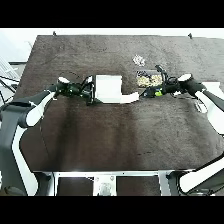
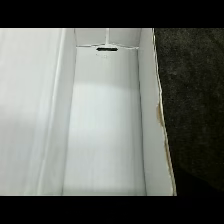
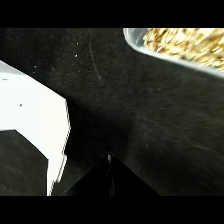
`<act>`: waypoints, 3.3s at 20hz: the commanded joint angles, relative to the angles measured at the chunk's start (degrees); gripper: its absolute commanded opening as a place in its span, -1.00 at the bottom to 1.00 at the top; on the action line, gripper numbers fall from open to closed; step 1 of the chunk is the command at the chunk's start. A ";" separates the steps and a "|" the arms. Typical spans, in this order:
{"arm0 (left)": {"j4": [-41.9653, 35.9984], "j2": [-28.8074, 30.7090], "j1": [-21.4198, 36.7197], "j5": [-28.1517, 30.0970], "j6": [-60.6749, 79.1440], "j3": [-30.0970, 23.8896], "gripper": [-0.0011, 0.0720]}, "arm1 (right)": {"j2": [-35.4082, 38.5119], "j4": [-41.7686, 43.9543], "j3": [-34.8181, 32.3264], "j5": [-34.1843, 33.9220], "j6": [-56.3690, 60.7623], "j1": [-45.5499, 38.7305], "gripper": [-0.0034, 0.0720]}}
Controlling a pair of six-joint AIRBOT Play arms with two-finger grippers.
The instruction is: Fold the box and place the chain.
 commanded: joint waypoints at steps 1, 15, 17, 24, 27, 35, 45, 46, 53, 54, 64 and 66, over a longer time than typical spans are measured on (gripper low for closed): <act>-0.02 -0.02 0.02 0.00 0.04 -0.02 0.01 | -3.76 4.42 -0.04 0.90 0.48 1.99 -0.89; -0.04 -0.02 0.02 0.00 0.02 -0.02 0.01 | -4.50 8.11 12.07 11.17 1.97 8.61 0.30; -0.04 -0.02 0.02 0.00 0.04 -0.02 0.01 | -4.50 8.26 12.07 11.43 2.01 8.63 0.30; -0.07 -0.02 0.02 0.00 0.04 -0.02 0.00 | -4.79 4.31 12.04 10.05 6.32 11.08 0.59; -0.07 -0.02 0.02 0.02 0.04 -0.02 0.00 | -4.79 4.22 12.07 10.03 6.71 11.61 0.59; -0.07 -0.02 0.02 0.00 0.04 -0.02 0.01 | -4.79 2.08 12.35 6.40 11.50 14.08 0.58; -0.09 -0.02 0.02 -0.02 0.02 -0.02 0.00 | -4.79 -12.11 18.21 5.31 25.07 18.88 0.59; -0.09 -0.02 0.02 -0.02 0.04 -0.02 0.01 | -4.79 -13.90 18.43 5.29 26.73 19.41 0.59; -0.09 -0.02 0.02 0.02 0.04 -0.02 0.00 | -4.79 -23.61 18.88 3.39 40.06 23.43 0.59; -0.09 -0.02 0.02 0.00 0.02 -0.02 0.01 | -4.79 -25.07 19.15 3.41 42.42 24.02 0.58; -0.09 -0.02 0.02 0.02 0.04 -0.02 0.01 | -4.81 -46.36 23.63 7.30 63.78 29.68 0.58; -0.09 -0.02 0.02 0.00 0.02 -0.02 0.00 | -4.98 -46.29 24.20 7.32 65.96 29.70 0.58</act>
